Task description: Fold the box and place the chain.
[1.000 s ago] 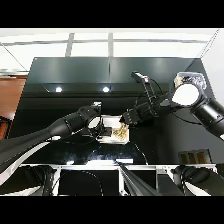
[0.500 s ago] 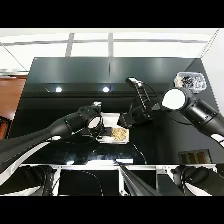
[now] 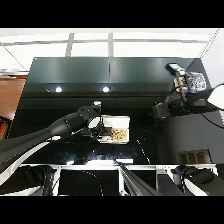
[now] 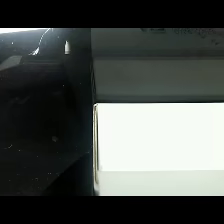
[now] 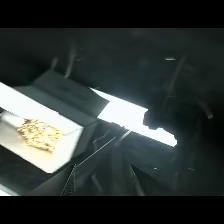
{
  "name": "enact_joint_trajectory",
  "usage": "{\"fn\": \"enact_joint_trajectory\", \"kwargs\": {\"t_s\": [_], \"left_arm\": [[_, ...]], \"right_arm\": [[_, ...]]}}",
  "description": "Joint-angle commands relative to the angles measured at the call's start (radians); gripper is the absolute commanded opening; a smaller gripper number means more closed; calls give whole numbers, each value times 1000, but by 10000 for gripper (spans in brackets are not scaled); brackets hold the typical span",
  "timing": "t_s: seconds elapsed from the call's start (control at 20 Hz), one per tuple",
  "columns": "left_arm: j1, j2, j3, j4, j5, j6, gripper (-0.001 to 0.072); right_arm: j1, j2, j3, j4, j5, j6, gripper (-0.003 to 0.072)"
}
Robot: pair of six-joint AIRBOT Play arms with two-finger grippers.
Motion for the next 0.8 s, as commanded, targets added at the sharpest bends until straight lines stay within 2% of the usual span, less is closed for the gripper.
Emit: {"fn": "enact_joint_trajectory", "kwargs": {"t_s": [0.0, 0.15, 0.2, 0.25, 0.3, 0.5, 0.65, 0.75], "left_arm": [[0, 0, 1, 3, -7, 4, 29], [0, 1, 3, -1, -3, 3, 38], [0, 1, 9, -7, -16, 1, 196], [0, 3, 21, -7, -36, 1, 446], [0, 7, 34, -6, -52, 5, 483], [-8, 113, 62, 19, -61, 110, 483], [-39, 269, 60, 75, -150, 252, 483], [-39, 404, 26, 193, -184, 252, 484]], "right_arm": [[-41, 66, 0, -40, 28, 16, 414], [-41, 66, 0, -39, 28, 16, 414], [-41, 66, 0, -39, 28, 16, 415], [-41, 66, 0, -39, 28, 16, 414], [-41, 66, 0, -39, 28, 16, 414], [-41, 66, 0, -39, 28, 16, 415], [-41, 66, 0, -40, 28, 16, 415], [-41, 66, 0, -40, 27, 21, 415]]}}
